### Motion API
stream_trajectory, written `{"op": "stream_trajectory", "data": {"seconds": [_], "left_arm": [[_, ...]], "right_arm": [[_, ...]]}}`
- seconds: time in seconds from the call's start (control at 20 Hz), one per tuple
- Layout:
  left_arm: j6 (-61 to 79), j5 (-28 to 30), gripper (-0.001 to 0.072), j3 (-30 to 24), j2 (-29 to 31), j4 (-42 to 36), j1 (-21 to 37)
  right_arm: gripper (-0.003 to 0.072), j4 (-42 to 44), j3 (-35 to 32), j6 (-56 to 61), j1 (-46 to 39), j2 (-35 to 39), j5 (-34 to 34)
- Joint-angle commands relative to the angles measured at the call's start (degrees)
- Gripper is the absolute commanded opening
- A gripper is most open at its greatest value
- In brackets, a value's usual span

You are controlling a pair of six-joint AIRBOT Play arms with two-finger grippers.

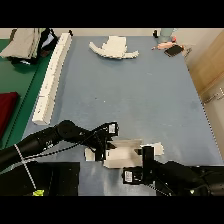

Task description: Fold the box.

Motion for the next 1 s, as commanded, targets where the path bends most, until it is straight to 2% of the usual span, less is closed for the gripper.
{"op": "stream_trajectory", "data": {"seconds": [0.0,0.25,0.5,0.55,0.95], "left_arm": [[0.0,0.0,0.0018,0.0,0.0,0.0,0.0],[0.0,0.0,0.0018,0.0,0.0,0.0,0.0],[0.0,0.0,0.0017,0.0,0.0,0.0,0.0],[0.0,0.0,0.0018,0.0,0.0,0.0,0.0],[0.0,0.0,0.0018,0.0,0.0,0.0,0.0]], "right_arm": [[0.0667,-1.7,0.7,2.7,0.1,3.8,4.6],[0.0669,-2.3,0.7,8.6,0.1,6.3,8.8],[0.0673,-3.3,0.6,12.9,0.1,6.3,8.9],[0.071,-3.3,0.6,13.5,0.1,6.3,9.1],[0.0708,-3.9,-2.0,14.8,-1.0,6.3,7.0]]}}
